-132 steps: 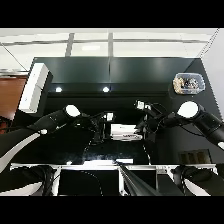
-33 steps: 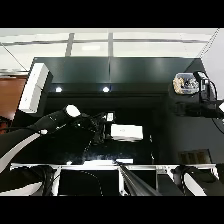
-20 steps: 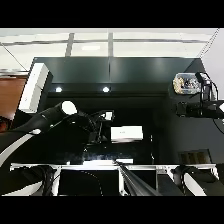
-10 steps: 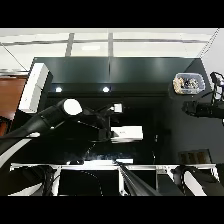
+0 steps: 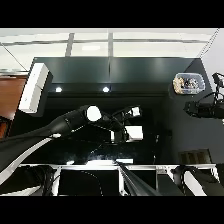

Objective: Fold the box and place the chain.

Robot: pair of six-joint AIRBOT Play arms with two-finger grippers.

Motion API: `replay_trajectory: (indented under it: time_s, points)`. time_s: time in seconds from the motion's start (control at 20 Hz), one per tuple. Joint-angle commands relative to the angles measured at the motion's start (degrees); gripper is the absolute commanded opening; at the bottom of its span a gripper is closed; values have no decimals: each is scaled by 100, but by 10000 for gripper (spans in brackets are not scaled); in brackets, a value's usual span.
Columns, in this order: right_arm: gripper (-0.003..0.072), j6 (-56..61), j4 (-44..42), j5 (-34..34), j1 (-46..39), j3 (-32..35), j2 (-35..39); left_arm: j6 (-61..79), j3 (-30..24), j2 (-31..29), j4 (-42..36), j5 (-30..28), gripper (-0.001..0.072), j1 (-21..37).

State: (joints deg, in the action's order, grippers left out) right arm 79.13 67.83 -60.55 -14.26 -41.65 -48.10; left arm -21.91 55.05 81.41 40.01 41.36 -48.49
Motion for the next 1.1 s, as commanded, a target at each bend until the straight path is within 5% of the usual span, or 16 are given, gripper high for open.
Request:
replay_trajectory:
  time_s: [0.0,1.05]
  points:
    - [14,-9,0,-4,-4,0,7,-260,26,74,-2,-83,713,-74]
    - [15,-7,15,37,-2,26,4,-258,26,485,769,-205,713,-450]
